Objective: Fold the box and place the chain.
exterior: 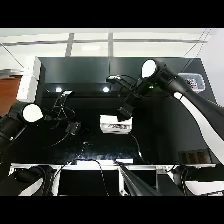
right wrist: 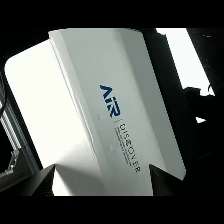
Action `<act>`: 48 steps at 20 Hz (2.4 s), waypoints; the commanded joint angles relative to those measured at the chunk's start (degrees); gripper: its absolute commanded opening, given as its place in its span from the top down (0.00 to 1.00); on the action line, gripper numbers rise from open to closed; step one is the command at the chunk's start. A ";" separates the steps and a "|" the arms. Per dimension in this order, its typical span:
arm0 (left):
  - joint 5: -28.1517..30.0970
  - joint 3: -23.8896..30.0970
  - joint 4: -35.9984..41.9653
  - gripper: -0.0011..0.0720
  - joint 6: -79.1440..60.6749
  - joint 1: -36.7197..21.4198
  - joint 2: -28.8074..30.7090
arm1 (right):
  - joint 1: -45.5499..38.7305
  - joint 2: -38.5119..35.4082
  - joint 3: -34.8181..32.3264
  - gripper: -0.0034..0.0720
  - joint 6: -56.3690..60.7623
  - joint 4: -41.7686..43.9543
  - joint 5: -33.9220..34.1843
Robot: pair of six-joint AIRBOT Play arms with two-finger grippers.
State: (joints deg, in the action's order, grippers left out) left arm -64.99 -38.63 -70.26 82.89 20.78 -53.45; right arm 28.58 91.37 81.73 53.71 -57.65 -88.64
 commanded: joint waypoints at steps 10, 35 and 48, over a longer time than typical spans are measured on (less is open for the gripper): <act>0.02 0.00 -0.02 0.03 0.00 -0.07 0.02 | 8.02 -0.02 -2.12 0.03 -1.73 -13.57 5.55; 0.26 0.00 0.00 0.03 -0.02 -0.07 0.02 | 11.82 -6.10 -2.67 0.03 1.57 -14.40 4.48; 0.24 0.00 0.00 0.03 -0.02 -0.07 0.02 | 13.66 -5.44 -2.84 0.03 1.57 -18.10 5.70</act>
State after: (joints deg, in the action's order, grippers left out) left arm -64.75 -38.63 -70.26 82.87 20.78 -53.45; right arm 41.69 85.91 78.89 55.27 -75.22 -82.91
